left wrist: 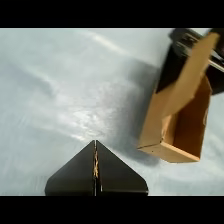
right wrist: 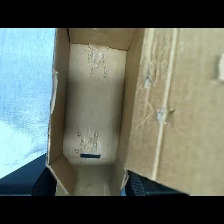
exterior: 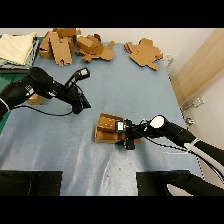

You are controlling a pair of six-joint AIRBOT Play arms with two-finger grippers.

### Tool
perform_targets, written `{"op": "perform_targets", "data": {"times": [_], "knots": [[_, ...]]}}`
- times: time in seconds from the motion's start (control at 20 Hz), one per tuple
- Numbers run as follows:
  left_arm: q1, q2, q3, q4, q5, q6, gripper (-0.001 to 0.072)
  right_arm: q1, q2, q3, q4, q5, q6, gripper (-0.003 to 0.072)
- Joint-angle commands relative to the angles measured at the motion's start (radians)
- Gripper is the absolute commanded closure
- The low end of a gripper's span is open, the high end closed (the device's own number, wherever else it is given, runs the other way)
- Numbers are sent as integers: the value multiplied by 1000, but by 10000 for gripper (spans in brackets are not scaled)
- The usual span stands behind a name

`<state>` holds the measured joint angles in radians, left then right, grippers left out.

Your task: Fold the box.

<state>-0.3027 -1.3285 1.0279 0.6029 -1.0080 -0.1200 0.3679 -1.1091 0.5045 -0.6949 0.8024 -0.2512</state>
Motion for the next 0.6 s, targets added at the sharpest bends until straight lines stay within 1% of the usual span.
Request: {"op": "perform_targets", "data": {"times": [0.0, 0.1, 0.2, 0.25, 0.35, 0.55], "knots": [[-16, -3, -139, -92, 16, 348, 698, 1, 1, 0, -23, 1, 0, 236], [-15, -3, -247, -92, 63, 429, 697, 1, 1, 0, -66, 1, 1, 237], [-16, -3, -318, -91, 76, 468, 697, 1, -1, 0, -135, 1, 37, 236], [-16, -3, -336, -98, 74, 479, 696, 1, -1, 0, -167, 1, 79, 237], [-16, -3, -343, -135, 72, 507, 696, 1, -1, 0, -203, 1, 104, 236], [-44, -3, -343, -146, 71, 516, 695, 1, -1, 1, -218, -10, 188, 237]]}}
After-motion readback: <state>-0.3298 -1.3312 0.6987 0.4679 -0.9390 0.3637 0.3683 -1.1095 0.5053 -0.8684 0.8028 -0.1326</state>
